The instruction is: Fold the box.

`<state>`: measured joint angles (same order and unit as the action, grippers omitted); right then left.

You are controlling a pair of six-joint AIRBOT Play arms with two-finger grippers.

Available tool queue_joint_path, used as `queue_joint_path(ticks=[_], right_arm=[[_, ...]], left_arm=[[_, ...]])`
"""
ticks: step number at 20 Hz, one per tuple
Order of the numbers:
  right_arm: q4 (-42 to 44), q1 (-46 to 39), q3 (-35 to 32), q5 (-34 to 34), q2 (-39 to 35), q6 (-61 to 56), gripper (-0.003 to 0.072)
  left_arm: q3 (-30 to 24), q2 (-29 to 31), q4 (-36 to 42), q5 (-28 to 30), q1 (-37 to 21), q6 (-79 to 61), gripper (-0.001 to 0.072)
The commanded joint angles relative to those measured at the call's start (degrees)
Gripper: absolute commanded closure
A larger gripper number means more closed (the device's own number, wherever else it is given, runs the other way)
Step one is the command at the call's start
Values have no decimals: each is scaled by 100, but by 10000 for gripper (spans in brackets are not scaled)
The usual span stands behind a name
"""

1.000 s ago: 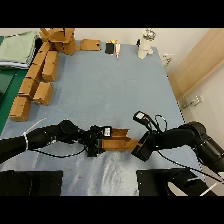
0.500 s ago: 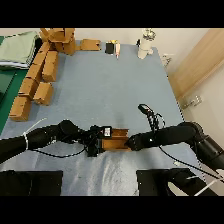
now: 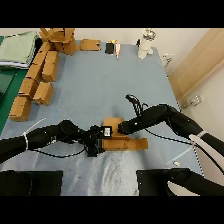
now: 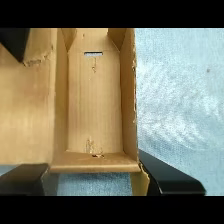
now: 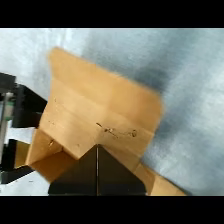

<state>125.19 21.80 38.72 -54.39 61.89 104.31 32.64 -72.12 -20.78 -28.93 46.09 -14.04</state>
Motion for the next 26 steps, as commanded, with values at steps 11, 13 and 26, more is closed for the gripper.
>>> queue_joint_path(ticks=[11,13,26], right_arm=[[-345,-4,345,-114,151,564,682],[-767,-4,498,-297,-426,514,682],[-2378,586,-1338,-190,-2308,2741,229]], left_arm=[[4,-2,-2,-2,0,-9,222],[4,-2,-2,-2,0,-9,222],[4,-2,-2,0,-2,-11,223]])
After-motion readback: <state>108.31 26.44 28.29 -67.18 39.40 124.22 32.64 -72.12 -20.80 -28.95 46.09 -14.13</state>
